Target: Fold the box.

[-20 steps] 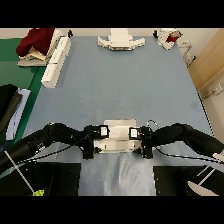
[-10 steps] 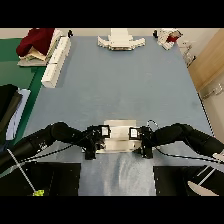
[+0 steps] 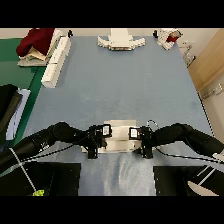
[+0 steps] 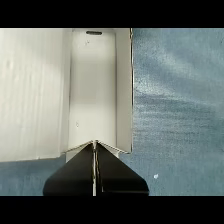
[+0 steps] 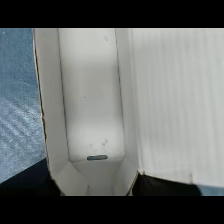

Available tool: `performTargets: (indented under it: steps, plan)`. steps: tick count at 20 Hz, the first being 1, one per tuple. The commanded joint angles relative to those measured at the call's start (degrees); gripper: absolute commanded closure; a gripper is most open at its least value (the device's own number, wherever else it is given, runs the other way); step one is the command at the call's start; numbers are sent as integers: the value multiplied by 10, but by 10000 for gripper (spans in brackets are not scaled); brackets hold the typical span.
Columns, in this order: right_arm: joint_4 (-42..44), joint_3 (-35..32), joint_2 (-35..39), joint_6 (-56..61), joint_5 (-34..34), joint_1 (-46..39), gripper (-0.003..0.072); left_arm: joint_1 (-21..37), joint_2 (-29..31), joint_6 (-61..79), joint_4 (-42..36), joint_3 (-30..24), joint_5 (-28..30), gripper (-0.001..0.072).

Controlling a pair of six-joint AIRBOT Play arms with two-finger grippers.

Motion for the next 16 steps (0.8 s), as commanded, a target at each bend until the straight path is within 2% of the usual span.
performTargets:
  steps: [1, 2, 3, 4, 5, 16]
  plan:
    - [0, 0, 0, 0, 0, 0, 157, -3, 0, 4, -3, 0, 2, 664]
    - [0, 0, 0, 0, 0, 0, 157, -3, 0, 4, -3, 0, 2, 662]
    - [0, 0, 0, 0, 0, 0, 157, -3, 0, 4, -3, 0, 1, 552]
    - [0, 0, 0, 0, 0, 0, 157, -3, 0, 4, -8, 0, 1, 302]
    - [0, 0, 0, 0, 0, 0, 157, -3, 0, 4, -18, 0, 2, 229]
    - [0, 0, 0, 0, 0, 0, 157, -3, 0, 4, -28, 0, 1, 230]
